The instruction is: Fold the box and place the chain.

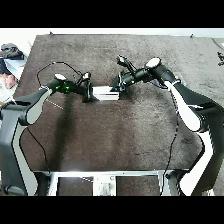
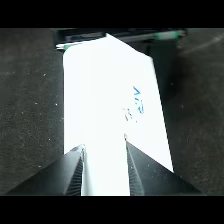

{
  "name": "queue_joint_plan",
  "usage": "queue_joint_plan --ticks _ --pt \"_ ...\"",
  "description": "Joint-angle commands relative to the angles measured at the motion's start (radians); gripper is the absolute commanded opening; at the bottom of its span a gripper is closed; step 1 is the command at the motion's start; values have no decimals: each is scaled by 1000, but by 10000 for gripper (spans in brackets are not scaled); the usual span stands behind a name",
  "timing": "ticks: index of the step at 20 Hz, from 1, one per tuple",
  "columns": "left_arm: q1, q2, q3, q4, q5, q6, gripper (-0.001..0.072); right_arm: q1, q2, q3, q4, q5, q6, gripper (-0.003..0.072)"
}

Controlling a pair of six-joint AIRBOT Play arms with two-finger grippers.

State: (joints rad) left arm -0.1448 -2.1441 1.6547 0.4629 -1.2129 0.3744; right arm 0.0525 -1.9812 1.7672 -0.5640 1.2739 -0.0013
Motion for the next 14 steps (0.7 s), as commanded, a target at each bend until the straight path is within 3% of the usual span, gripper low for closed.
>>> queue_joint_plan --ticks 1,11,12,14 --pt "0 0 0 0 0 0 365 26 0 1 -20 -41 -37 328" --pt "0 0 0 0 0 0 365 44 0 1 -58 -165 -52 326" --pt "0 0 0 0 0 0 365 44 0 1 -58 -164 -56 266" --pt "0 0 0 0 0 0 365 44 3 1 -58 -164 -56 257"
